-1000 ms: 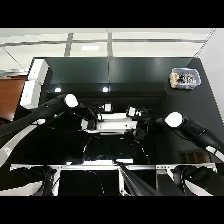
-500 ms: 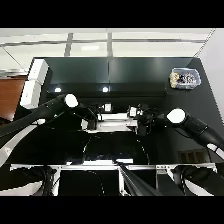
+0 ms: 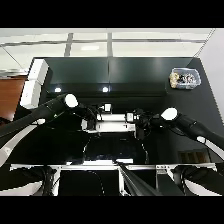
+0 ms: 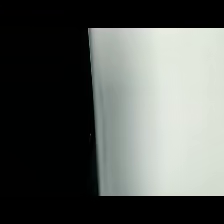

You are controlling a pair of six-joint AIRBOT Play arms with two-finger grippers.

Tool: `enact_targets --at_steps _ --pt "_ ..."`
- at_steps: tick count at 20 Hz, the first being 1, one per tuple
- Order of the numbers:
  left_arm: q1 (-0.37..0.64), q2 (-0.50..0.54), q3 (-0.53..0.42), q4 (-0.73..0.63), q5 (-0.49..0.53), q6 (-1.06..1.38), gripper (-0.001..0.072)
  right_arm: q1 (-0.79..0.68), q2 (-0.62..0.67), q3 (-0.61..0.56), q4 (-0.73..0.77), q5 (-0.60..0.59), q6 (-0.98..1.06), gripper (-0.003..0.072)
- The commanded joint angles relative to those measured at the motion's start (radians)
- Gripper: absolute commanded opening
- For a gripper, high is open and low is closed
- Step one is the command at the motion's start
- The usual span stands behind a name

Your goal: Fold the box and place the chain.

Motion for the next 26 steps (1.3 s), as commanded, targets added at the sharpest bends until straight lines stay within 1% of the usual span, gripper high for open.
enact_targets --at_steps 1,5,8,12,21,26 --pt "-0.001 -0.001 0.000 -0.004 0.002 -0.002 0.0028 0.000 -0.039 0.001 0.035 0.007 -0.056 0.0675" --pt "-0.001 -0.001 0.000 -0.004 0.002 -0.002 0.0028 0.000 -0.061 0.001 0.039 -0.019 -0.046 0.0675" --pt "-0.001 -0.001 0.000 -0.004 0.002 -0.002 0.0028 0.000 -0.061 0.002 0.041 -0.055 0.000 0.0675" --pt "-0.001 -0.001 0.000 -0.004 0.002 -0.002 0.0028 0.000 -0.065 0.005 0.029 -0.053 0.015 0.0675" --pt "-0.001 -0.001 0.000 -0.004 0.002 -0.002 0.0028 0.000 -0.082 0.024 -0.050 -0.033 0.091 0.0674" --pt "-0.001 -0.001 0.000 -0.004 0.002 -0.002 0.0028 0.000 -0.082 0.024 -0.051 -0.033 0.093 0.0675"
